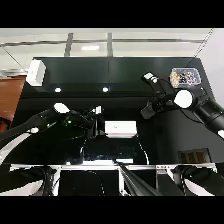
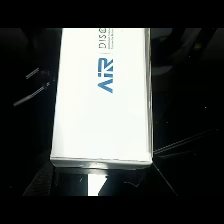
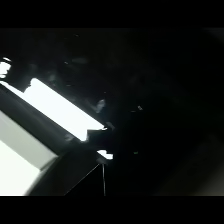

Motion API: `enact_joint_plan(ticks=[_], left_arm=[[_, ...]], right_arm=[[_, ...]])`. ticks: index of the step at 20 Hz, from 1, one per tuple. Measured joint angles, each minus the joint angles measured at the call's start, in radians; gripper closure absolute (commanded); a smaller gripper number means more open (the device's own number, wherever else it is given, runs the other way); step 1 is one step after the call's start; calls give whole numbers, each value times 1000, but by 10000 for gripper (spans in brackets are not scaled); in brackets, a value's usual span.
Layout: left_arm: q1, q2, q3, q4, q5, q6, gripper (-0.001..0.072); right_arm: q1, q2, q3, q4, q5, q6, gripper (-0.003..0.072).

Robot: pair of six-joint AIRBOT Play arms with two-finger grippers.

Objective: Fold the box and place the chain.

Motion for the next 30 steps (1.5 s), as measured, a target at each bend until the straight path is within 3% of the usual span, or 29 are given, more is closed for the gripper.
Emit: enact_joint_plan(ticks=[2,3,4,5,11,14,18,21,25,30], left_arm=[[0,0,0,0,0,0,363],[0,0,0,0,0,0,280],[0,0,0,0,0,0,117],[0,0,0,0,1,0,8],[0,80,0,64,-13,-57,4],[0,178,0,164,-44,-177,4],[-31,241,25,111,-37,-261,5],[-113,201,90,81,19,-294,5],[-225,51,216,64,94,-340,5],[-276,-77,298,64,97,-395,5]], right_arm=[[16,2,-16,-24,-32,-5,677],[21,3,-21,-33,-45,-5,677],[25,4,-24,-38,-55,-3,677],[29,5,-27,-40,-67,-2,677],[35,10,-32,-64,-61,28,677],[18,40,-32,-206,-44,135,679],[-77,67,-34,-344,-21,261,678],[-140,74,-35,-346,-14,302,678],[-171,76,-35,-336,-16,325,678],[-181,77,-35,-331,5,343,679]])
